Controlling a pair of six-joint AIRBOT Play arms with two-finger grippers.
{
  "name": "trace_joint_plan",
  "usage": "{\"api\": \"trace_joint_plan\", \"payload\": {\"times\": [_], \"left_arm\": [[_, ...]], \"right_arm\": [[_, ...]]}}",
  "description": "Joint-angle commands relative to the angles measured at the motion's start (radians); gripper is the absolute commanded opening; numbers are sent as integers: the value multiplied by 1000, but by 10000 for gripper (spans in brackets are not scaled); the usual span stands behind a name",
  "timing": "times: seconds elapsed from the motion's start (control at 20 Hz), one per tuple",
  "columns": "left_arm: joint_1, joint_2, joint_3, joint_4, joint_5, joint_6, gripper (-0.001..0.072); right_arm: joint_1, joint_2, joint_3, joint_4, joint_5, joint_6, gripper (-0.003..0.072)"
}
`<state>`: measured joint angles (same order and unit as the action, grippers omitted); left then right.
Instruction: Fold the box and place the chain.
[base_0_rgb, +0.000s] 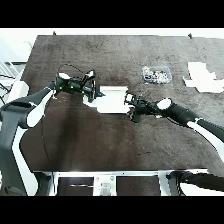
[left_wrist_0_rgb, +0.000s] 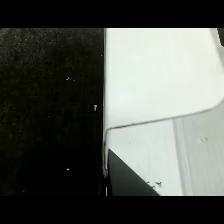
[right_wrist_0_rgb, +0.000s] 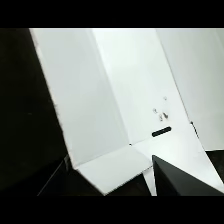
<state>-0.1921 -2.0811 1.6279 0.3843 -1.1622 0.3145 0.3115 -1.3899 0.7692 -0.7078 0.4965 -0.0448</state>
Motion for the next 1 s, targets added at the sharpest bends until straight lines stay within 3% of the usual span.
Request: {"api": "trace_joint_plan", "payload": {"times": [0.0, 0.45, 0.95], "left_arm": [[0, 0, 0, 0, 0, 0, 22], [0, 0, 0, 0, 1, 0, 22], [0, 0, 0, 0, 2, 0, 22]], "right_arm": [[13, -37, 7, 13, -82, -2, 629], [-11, -39, 103, 61, -76, -29, 628], [-64, -108, 190, 95, 59, -160, 628]]}}
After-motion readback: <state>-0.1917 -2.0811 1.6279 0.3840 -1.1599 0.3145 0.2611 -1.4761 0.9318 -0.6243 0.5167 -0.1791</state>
